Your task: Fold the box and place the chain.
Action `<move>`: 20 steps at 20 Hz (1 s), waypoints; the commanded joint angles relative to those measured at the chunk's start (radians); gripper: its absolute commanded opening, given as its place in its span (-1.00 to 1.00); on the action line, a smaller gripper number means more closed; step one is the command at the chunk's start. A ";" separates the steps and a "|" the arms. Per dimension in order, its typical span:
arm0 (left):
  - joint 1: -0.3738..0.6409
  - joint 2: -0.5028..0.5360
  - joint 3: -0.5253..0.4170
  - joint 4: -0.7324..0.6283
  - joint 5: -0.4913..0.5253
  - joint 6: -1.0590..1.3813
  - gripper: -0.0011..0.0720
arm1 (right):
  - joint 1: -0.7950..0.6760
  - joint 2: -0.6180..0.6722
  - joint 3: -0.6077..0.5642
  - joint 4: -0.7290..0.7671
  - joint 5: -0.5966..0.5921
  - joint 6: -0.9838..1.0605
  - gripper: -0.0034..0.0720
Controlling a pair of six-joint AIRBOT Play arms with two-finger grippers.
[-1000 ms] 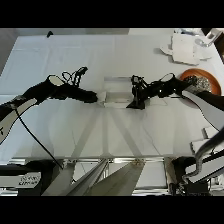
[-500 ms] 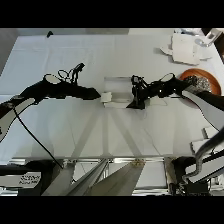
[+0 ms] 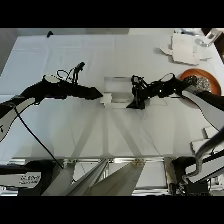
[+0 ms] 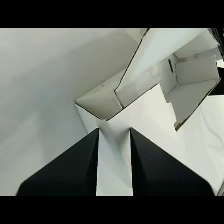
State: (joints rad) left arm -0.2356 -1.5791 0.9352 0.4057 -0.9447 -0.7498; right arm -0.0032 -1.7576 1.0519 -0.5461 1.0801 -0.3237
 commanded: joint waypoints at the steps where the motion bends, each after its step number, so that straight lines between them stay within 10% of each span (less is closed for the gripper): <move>1: -0.024 -0.019 0.000 0.003 -0.009 0.033 -0.32 | 0.000 0.001 0.001 0.000 0.002 0.001 0.60; 20: -0.036 -0.020 0.000 -0.052 0.122 -0.002 -0.17 | 0.000 0.001 0.001 0.000 0.002 0.001 0.60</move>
